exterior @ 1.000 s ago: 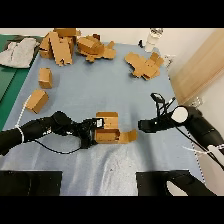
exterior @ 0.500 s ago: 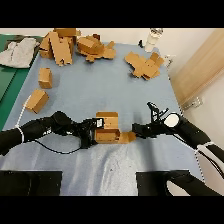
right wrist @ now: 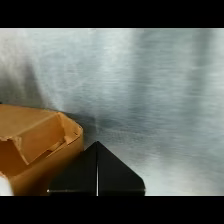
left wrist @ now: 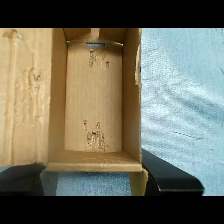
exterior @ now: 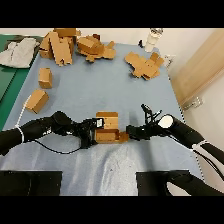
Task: Fold the box.
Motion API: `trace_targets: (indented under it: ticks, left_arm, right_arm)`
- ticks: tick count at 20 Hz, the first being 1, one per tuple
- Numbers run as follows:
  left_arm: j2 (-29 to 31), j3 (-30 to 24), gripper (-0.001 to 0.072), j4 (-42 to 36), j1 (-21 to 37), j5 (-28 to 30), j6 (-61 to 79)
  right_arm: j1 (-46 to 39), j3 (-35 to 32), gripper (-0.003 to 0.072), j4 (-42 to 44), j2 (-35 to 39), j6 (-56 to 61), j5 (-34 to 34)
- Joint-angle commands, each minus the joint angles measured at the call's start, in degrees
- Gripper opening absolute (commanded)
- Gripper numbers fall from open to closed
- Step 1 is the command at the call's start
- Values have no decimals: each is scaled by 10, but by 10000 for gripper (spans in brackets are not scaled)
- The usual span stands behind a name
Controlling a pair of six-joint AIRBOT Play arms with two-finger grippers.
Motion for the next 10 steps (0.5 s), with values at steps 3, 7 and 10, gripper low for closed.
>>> trace_targets:
  ticks: [3,7,10]
  left_arm:
    - [0,0,286,0,0,0,0]
    - [0,0,286,0,0,0,0]
    - [0,0,286,0,0,0,0]
  right_arm:
    - [42,0,3,25,11,-1,-12]
    - [42,9,13,24,41,1,-11]
    - [42,10,174,24,60,1,-12]
